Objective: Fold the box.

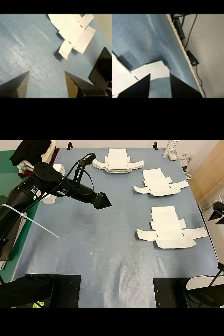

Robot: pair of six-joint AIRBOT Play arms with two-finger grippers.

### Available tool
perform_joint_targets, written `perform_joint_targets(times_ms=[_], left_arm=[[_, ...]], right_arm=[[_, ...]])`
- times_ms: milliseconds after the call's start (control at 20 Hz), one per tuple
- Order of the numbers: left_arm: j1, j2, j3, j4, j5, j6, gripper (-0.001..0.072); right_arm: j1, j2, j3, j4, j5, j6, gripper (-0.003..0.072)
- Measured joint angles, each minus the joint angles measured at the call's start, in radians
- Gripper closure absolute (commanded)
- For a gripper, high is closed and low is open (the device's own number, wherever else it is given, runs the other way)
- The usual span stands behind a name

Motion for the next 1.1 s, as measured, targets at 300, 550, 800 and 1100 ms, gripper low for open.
perform_joint_targets(times_ms=[300,550,800,1100], left_arm=[[0.000,0.000,0.000,-0.005,0.001,-0.031,0.0020],[0.000,0.000,0.000,-0.005,0.002,-0.051,0.0020],[0.000,0.000,0.000,-0.005,0.002,-0.057,0.0020],[0.000,0.000,0.000,-0.006,0.032,-0.060,0.0020]], right_arm=[[-0.125,-0.143,-0.002,0.141,-0.069,-0.194,0.0320],[-0.141,-0.198,-0.002,0.218,-0.122,-0.280,0.0419],[-0.117,-0.211,-0.002,0.312,-0.181,-0.327,0.0684],[0.026,-0.198,-0.002,0.455,-0.227,-0.326,0.0685]])
